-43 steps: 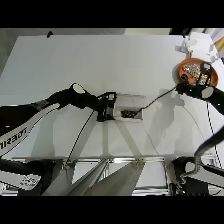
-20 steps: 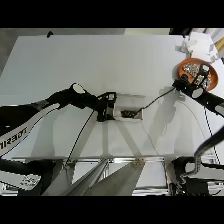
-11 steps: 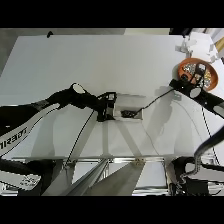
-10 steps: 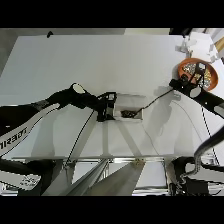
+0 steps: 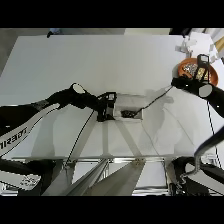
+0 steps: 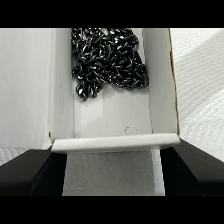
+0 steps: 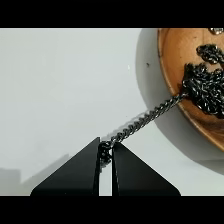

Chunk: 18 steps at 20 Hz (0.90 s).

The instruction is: Fold the box and place the chain.

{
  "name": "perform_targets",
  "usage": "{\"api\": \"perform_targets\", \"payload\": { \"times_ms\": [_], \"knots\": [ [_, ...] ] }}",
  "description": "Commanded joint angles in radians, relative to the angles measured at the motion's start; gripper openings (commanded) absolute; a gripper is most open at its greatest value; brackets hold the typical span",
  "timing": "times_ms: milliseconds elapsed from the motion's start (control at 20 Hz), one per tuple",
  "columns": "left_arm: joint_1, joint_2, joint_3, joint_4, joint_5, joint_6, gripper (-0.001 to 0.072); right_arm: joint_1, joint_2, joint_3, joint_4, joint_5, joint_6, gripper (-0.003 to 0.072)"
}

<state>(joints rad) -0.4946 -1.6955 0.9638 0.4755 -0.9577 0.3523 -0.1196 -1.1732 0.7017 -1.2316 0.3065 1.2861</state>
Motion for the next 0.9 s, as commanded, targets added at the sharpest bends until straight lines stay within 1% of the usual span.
{"api": "perform_targets", "payload": {
  "times_ms": [0, 150, 300, 850],
  "knots": [
    [0.001, 0.0, 0.0, 0.0, 0.0, 0.0, 0.0251, 0.001, 0.115, 0.0, -0.01, 0.153, -0.103, 0.0014],
    [0.001, 0.0, 0.0, 0.0, 0.0, 0.0, 0.0251, 0.001, 0.192, 0.0, -0.01, 0.279, -0.122, 0.0014],
    [0.001, 0.0, 0.0, 0.0, 0.0, 0.0, 0.0251, 0.002, 0.253, 0.0, 0.012, 0.372, -0.124, 0.0014],
    [0.001, 0.0, 0.0, 0.0, 0.0, 0.0, 0.0251, 0.164, 0.507, 0.0, 0.039, 0.608, -0.173, 0.0015]
  ]
}}
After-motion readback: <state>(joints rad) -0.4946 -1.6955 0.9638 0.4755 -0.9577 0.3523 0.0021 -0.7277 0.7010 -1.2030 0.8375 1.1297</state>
